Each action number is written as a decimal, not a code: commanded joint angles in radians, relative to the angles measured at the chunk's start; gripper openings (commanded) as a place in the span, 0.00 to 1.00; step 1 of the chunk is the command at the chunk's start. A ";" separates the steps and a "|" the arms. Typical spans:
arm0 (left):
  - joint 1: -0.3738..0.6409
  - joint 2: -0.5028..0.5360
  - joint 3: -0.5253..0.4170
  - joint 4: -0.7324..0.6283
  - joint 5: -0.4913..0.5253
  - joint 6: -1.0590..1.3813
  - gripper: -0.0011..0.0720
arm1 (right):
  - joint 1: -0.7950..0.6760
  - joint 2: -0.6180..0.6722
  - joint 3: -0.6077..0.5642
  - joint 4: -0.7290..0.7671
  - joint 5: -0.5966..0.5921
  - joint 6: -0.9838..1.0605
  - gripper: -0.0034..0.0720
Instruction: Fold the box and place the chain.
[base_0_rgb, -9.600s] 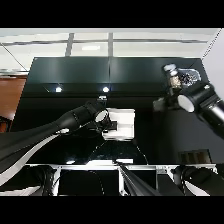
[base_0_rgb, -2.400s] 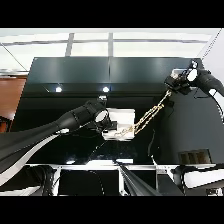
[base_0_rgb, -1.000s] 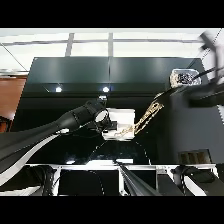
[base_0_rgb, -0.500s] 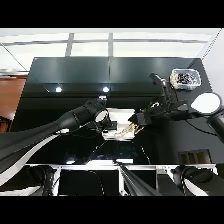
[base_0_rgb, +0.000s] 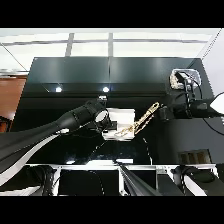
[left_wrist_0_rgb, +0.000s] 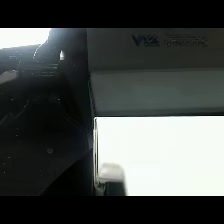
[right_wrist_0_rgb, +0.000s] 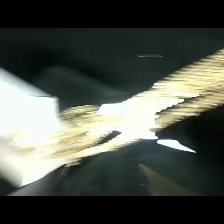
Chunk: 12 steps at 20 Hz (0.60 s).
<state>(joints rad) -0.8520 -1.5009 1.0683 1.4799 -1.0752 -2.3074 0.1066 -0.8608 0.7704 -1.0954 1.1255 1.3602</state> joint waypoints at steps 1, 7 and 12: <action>0.000 0.000 0.001 0.000 0.001 0.000 0.06 | -0.042 0.008 -0.117 -0.341 -0.254 0.241 1.00; 0.000 0.000 0.001 0.000 0.001 0.000 0.06 | 0.032 -0.215 -0.144 -0.368 -0.467 0.429 0.99; 0.000 0.000 0.001 0.000 0.000 0.000 0.06 | 0.129 -0.413 0.046 -0.432 -0.422 0.615 0.99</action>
<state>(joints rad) -0.8520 -1.5009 1.0683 1.4799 -1.0744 -2.3074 0.1864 -1.1755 0.7334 -1.4628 0.7101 1.8385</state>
